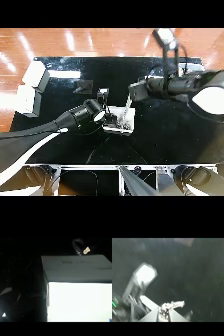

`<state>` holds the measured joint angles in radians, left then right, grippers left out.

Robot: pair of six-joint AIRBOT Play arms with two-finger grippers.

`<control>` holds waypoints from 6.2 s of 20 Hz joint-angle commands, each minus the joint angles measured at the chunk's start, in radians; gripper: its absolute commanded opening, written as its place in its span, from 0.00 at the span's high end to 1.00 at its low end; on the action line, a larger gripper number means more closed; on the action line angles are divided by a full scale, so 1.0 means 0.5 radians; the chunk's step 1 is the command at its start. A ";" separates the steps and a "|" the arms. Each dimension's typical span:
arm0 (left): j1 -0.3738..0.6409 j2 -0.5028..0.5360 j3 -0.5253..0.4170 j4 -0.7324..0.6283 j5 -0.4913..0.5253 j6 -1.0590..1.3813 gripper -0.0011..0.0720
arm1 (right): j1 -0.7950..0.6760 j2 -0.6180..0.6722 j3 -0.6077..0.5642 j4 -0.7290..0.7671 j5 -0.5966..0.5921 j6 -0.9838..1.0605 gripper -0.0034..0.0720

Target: Fold the box and place the chain.

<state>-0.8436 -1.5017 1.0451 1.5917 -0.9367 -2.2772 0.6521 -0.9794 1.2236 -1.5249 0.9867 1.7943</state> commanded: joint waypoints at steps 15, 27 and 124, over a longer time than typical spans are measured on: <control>0.002 0.000 -0.001 0.002 -0.004 0.000 0.95 | -0.040 -0.014 0.326 0.134 0.001 -0.063 0.92; 0.002 0.000 -0.001 0.002 -0.005 0.000 0.95 | 0.105 -0.014 -0.356 0.194 -0.045 0.019 0.92; 0.034 0.249 0.338 -0.031 -0.830 0.668 0.28 | -0.552 0.633 -0.873 0.578 0.517 -0.404 0.01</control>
<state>-0.8352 -1.4353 1.2015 1.5631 -1.1896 -2.0865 0.3862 -0.6750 0.7513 -1.2106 1.1717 1.6299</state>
